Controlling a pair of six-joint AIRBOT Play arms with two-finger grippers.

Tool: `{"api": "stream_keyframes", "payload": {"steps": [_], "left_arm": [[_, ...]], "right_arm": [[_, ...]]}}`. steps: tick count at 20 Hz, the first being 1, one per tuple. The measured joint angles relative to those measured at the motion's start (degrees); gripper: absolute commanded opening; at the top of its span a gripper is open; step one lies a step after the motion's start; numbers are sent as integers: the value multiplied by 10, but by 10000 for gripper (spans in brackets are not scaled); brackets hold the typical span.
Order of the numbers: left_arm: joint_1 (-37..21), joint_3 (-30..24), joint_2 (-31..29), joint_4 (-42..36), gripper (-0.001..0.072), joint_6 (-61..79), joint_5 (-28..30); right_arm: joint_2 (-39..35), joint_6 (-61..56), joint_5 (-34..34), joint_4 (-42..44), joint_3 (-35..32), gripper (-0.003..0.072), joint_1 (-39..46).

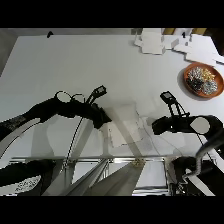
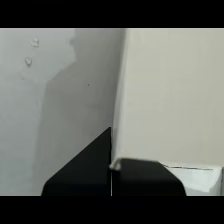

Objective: Fold the box and place the chain.

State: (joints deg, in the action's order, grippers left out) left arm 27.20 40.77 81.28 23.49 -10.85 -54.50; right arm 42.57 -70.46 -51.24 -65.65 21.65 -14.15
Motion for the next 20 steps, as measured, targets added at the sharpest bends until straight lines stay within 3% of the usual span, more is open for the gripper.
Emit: {"api": "stream_keyframes", "payload": {"steps": [2,3,5,7,14,20], "left_arm": [[0,0,0,0,8,32,2],[0,0,0,0,8,44,5],[0,0,0,1,4,60,15],[1,2,0,-1,3,69,16],[52,43,1,38,3,123,34],[83,53,28,42,5,172,84]], "right_arm": [[0,0,0,0,0,23,0],[0,0,0,0,0,71,0],[0,0,-4,1,3,238,0],[0,0,-12,1,16,298,0],[0,13,-85,-45,115,298,0],[0,15,-137,-85,148,297,0]]}}
